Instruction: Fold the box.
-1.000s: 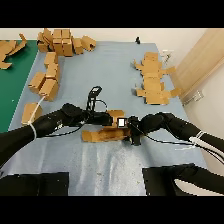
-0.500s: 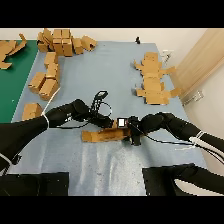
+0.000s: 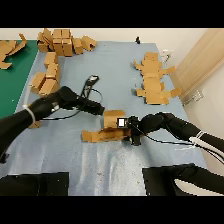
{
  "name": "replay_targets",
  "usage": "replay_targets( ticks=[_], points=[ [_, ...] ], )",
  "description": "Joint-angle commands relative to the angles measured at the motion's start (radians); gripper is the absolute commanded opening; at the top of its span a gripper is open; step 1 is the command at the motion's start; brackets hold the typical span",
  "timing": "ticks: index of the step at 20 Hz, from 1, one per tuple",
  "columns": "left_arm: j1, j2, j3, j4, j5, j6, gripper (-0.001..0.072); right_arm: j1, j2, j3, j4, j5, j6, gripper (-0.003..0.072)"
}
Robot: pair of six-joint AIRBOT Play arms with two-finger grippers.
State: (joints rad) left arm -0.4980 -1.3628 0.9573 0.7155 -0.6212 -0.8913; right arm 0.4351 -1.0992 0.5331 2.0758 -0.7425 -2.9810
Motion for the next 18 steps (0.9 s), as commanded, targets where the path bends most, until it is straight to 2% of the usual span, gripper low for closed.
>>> replay_targets(
  ticks=[1, 4, 6, 8, 9, 10, 11, 15, 18],
  points=[
    [0.105, 0.114, -0.091, 0.005, -0.01, 0.126, 0.0011, 0.001, -0.001, -0.001, 0.0, 0.0, 0.0, 0.0499],
    [0.101, 0.249, -0.233, 0.008, -0.052, 0.354, 0.001, 0.001, -0.001, -0.001, 0.0, 0.0, 0.0, 0.0499],
    [0.043, 0.332, -0.324, 0.043, -0.059, 0.441, 0.001, 0.001, -0.001, -0.001, 0.0, -0.001, 0.0, 0.0499],
    [-0.046, 0.389, -0.382, 0.139, -0.06, 0.519, 0.0014, 0.001, -0.001, -0.001, 0.0, 0.0, 0.0, 0.0499],
    [-0.094, 0.396, -0.388, 0.188, -0.06, 0.518, 0.0112, 0.001, -0.001, -0.001, 0.0, 0.0, 0.0, 0.0499],
    [-0.137, 0.395, -0.388, 0.216, -0.04, 0.518, 0.0516, 0.001, -0.001, -0.001, 0.0, 0.0, 0.0, 0.0499],
    [-0.171, 0.39, -0.387, 0.222, -0.005, 0.512, 0.0713, 0.001, -0.001, -0.001, 0.0, 0.0, 0.0, 0.0499],
    [-0.264, 0.354, -0.387, 0.223, 0.056, 0.513, 0.0713, 0.001, -0.001, -0.001, 0.0, 0.0, 0.0, 0.0499],
    [-0.282, 0.309, -0.387, 0.216, 0.072, 0.508, 0.0713, 0.001, -0.001, -0.001, 0.0, 0.0, 0.0, 0.0499]
  ],
)
